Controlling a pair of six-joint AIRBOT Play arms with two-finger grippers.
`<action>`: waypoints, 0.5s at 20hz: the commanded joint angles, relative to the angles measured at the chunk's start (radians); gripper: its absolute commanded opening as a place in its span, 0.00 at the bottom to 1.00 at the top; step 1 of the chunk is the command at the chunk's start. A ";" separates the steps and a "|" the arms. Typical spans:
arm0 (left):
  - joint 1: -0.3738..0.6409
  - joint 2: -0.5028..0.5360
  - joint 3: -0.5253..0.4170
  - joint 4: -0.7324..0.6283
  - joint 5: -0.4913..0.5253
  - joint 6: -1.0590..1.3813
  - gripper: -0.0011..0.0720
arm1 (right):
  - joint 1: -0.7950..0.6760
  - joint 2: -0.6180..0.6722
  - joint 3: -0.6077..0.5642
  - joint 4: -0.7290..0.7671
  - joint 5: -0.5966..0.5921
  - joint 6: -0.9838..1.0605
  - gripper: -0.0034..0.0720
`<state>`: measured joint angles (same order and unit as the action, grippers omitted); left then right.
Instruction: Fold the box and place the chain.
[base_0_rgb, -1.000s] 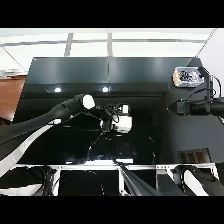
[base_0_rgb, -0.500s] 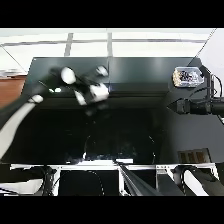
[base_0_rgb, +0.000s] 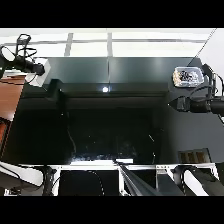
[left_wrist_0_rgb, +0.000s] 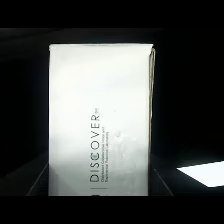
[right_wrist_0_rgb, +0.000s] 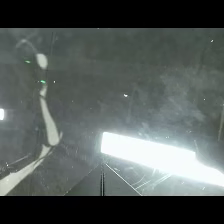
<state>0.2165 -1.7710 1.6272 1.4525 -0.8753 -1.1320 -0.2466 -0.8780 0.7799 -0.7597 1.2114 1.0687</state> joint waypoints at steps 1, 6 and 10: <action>0.054 -0.130 0.131 0.010 -0.026 -0.028 0.41 | -0.001 0.000 0.000 0.000 -0.035 0.002 0.06; 0.052 -0.212 0.206 0.010 -0.016 -0.110 0.76 | -0.001 0.000 0.000 0.000 -0.029 0.016 0.06; 0.052 -0.211 0.445 0.012 -0.164 -0.202 0.99 | -0.001 0.000 0.000 0.000 -0.027 0.016 0.06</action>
<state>0.2665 -1.9694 1.9240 1.4624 -0.9428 -1.2514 -0.2466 -0.8780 0.7799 -0.7597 1.1831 1.0821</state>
